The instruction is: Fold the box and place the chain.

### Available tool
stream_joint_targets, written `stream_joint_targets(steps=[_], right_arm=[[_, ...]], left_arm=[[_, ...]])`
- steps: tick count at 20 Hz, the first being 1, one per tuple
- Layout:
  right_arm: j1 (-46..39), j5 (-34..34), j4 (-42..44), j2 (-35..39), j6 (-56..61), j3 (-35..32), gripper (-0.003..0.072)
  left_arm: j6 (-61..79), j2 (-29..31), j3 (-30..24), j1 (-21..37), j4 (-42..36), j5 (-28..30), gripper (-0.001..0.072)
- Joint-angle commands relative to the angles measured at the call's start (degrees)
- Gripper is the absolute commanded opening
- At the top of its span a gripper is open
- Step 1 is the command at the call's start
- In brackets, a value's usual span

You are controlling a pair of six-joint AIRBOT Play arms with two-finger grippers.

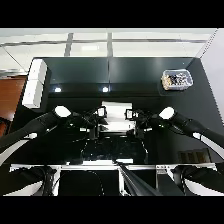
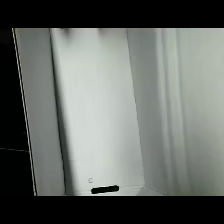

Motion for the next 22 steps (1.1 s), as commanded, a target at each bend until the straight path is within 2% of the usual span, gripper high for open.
stream_joint_targets(steps=[1, 4, 7, 10, 13, 15, 18, 22], right_arm=[[0.0, 0.0, 0.1, 0.0, 0.1, 0.1, 0.0095], [0.0, 0.0, 0.1, 0.0, 0.1, 0.1, 0.0095], [0.0, 0.0, 0.1, 0.0, 0.1, 0.0, 0.0095], [0.0, 0.0, 0.1, 0.0, 0.1, 0.0, 0.0095], [0.0, 0.0, 0.1, 0.0, 0.1, 0.1, 0.0095], [0.0, 0.0, 0.1, 0.0, 0.1, 0.0, 0.0095], [0.0, 0.0, 0.1, 0.0, 0.1, 0.1, 0.0095], [0.0, 0.0, 0.1, 0.0, 0.1, 0.1, 0.0095]], left_arm=[[-3.9, 2.9, 0.0, 1.1, 3.9, -0.9, 0.0022], [-16.3, 10.2, 0.0, 4.6, 11.6, -3.1, 0.0022], [-26.5, 18.4, 0.0, 10.4, 20.5, -9.1, 0.0022], [-46.4, 22.0, 0.0, 17.8, 28.2, -14.6, 0.0022], [-75.1, 20.0, -1.0, 27.0, 33.5, -17.1, 0.0021], [-85.8, 16.3, -1.9, 33.4, 31.5, -21.4, 0.0022], [-83.4, 8.8, -2.3, 40.3, 22.8, -28.2, 0.0021], [-83.2, 2.9, -2.3, 39.1, 21.4, -26.8, 0.002]])
